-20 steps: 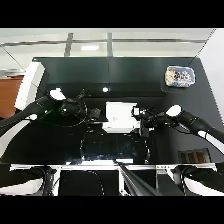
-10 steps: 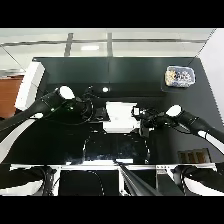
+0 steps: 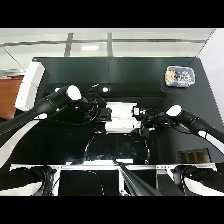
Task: Fold the box and place the chain.
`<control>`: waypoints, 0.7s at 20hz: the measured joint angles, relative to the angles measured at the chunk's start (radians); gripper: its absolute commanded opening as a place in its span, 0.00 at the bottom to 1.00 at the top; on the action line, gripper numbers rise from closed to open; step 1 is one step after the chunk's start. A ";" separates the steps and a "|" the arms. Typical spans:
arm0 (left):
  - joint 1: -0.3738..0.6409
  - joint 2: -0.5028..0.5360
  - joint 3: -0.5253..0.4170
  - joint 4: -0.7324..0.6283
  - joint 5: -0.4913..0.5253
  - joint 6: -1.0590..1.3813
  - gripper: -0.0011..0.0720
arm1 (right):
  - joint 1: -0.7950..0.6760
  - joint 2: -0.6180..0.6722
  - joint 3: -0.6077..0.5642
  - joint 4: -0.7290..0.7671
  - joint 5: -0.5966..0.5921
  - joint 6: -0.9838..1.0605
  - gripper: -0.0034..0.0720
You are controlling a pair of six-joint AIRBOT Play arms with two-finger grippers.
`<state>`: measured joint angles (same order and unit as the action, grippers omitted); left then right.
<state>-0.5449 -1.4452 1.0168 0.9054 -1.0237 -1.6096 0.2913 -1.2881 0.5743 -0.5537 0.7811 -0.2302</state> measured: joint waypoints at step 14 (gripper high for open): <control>-0.022 0.000 0.006 0.104 0.014 -0.107 0.69 | 0.000 0.000 0.000 0.001 0.000 0.001 0.61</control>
<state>-0.5671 -1.4452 1.0225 1.0096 -1.0096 -1.7164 0.2913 -1.2881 0.5743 -0.5529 0.7807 -0.2291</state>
